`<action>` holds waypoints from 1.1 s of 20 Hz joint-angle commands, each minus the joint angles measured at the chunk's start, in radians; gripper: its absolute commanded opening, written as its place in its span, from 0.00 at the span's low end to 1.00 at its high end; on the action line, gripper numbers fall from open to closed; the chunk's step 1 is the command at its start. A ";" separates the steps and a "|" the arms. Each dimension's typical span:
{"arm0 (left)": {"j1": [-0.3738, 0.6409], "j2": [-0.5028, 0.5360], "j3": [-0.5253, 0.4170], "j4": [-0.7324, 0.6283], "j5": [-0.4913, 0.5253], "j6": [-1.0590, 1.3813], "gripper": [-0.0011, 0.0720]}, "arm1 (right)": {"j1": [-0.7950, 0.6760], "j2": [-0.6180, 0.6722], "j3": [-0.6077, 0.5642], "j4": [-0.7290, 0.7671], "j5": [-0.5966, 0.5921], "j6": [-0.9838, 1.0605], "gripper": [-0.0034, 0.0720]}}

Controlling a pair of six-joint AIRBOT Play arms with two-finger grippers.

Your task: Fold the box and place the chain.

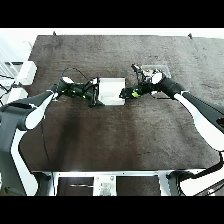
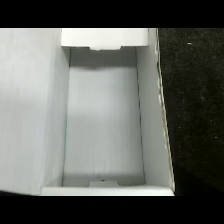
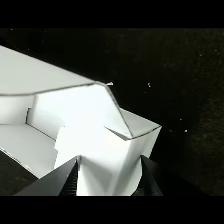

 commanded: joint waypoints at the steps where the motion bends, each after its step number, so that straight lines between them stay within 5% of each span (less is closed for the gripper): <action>1: -0.001 0.001 0.000 0.000 0.000 0.000 0.74 | 0.018 -0.004 0.014 -0.111 0.002 0.114 0.62; 7: -0.001 0.001 0.000 0.000 0.000 0.000 0.74 | 0.095 -0.028 0.109 -0.386 0.027 0.322 0.58; 13: 0.000 0.001 0.000 0.000 0.000 0.000 0.74 | 0.139 -0.146 0.319 -0.558 0.279 0.477 0.58; 22: 0.000 0.001 0.000 0.000 0.002 0.000 0.74 | 0.150 -0.175 0.414 -0.579 0.359 0.659 0.58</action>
